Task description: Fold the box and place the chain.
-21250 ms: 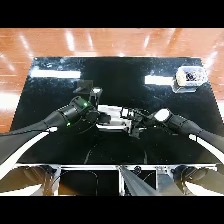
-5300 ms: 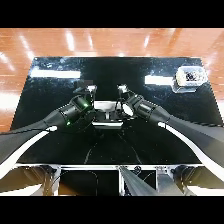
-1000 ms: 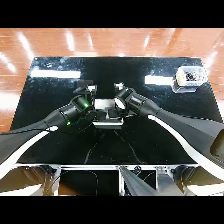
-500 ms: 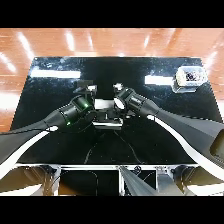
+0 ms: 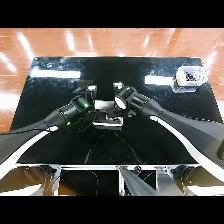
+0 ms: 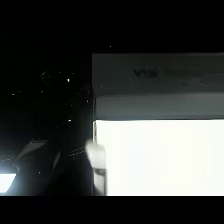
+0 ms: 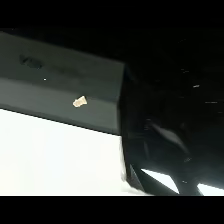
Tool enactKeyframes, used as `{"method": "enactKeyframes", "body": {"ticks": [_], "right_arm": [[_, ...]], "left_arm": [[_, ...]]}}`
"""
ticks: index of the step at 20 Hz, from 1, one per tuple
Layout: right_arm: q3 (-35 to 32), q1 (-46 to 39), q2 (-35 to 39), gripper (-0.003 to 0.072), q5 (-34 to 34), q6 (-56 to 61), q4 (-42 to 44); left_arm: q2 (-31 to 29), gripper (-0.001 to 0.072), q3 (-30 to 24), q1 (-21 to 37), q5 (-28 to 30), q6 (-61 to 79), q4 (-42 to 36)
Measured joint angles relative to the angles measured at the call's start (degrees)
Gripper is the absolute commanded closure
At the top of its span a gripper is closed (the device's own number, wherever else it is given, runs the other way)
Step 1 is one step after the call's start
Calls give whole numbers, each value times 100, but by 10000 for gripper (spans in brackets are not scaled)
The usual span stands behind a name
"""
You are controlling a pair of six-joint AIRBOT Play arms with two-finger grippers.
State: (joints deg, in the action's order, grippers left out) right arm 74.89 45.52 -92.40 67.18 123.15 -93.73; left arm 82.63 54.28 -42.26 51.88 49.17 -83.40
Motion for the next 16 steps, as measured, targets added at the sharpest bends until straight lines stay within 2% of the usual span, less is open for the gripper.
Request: {"method": "enactKeyframes", "body": {"ticks": [5, 9, 12, 14, 16], "right_arm": [[-2, 282, 586, 238, 402, -170, -393], [-20, 726, 1419, 238, 756, -409, -688], [-127, 713, 2164, 238, 1327, -459, -1738], [-181, 192, 2511, 236, 1613, -483, -2566], [-214, -708, 2682, 9, 1552, -494, -2986]], "left_arm": [[0, 683, 0, 0, 2, 0, -2], [0, 683, 0, 0, 2, 0, 2], [0, 683, 0, 0, 4, 0, 7], [0, 683, 0, 0, 0, -2, 11], [0, 683, 0, 0, -2, -4, 11]]}}
